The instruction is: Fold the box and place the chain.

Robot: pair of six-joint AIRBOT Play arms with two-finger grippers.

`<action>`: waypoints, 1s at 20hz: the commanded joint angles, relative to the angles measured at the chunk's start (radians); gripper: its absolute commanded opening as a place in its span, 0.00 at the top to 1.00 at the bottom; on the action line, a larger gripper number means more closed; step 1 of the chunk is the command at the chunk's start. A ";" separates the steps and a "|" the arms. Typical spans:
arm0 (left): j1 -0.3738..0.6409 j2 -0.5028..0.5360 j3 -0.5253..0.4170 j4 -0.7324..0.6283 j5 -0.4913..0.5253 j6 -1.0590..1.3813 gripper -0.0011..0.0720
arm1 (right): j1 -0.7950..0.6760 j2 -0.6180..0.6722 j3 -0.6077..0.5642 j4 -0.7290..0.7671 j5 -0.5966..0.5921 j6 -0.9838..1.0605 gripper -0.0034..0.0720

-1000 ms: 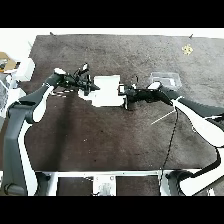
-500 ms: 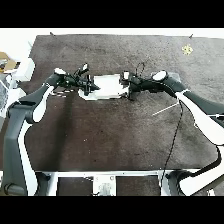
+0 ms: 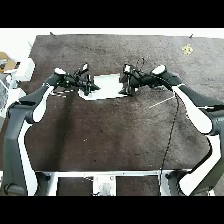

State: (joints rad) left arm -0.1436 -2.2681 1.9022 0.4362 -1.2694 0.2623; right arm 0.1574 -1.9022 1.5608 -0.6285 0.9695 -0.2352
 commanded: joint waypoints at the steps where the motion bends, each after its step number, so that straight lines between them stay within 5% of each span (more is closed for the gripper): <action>1: 0.000 0.000 0.000 0.001 -0.001 0.001 0.97 | -0.014 -0.039 0.059 0.004 0.060 0.004 0.07; 20: 0.000 0.000 0.000 0.001 -0.001 0.001 0.97 | -0.013 -0.252 0.232 0.109 0.274 0.004 0.07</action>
State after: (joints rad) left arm -0.1436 -2.2681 1.9022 0.4370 -1.2720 0.2634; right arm 0.1432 -2.1345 1.7874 -0.5236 1.2232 -0.2310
